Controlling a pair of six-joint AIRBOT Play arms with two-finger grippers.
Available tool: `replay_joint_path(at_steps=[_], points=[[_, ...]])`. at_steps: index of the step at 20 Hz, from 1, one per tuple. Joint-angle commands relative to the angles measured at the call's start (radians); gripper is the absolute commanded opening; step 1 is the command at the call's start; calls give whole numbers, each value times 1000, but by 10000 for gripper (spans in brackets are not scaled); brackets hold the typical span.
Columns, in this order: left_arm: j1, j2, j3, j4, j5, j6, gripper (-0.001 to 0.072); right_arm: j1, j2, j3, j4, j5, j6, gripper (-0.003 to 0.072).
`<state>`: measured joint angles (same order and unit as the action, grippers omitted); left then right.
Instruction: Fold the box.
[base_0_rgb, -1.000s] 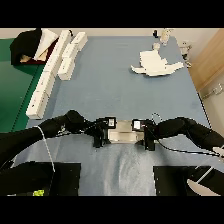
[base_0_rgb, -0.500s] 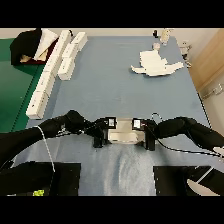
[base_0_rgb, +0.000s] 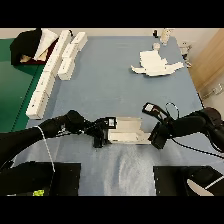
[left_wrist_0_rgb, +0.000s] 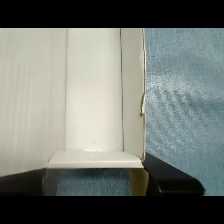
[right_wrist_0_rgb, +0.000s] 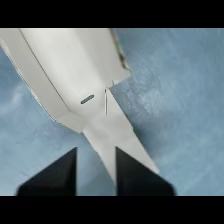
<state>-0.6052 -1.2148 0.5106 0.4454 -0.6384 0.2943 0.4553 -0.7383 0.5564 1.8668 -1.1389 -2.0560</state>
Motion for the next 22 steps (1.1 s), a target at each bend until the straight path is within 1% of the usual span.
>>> replay_joint_path(at_steps=[1,3,4,5,7,8,9,11,15,19,22], points=[[0,1,1,0,0,0,487,2,32,-21,305,23,488,84],[0,1,1,0,0,0,488,47,-2,-80,550,220,505,76],[0,1,1,0,1,0,488,86,-23,-89,580,309,505,76],[0,1,1,0,0,1,487,126,-50,-82,579,390,505,76],[0,1,1,0,0,1,488,144,-106,-46,566,500,505,76],[0,1,1,0,0,1,487,140,-138,-22,529,536,504,76],[0,1,1,0,1,1,488,122,-179,6,484,549,504,76],[0,1,1,0,1,1,487,78,-262,53,436,530,504,76],[0,1,1,0,1,1,487,64,-386,80,438,523,492,76],[0,1,1,0,1,1,487,89,-448,80,437,521,476,77],[0,1,1,0,1,1,488,100,-456,80,437,520,439,76]])
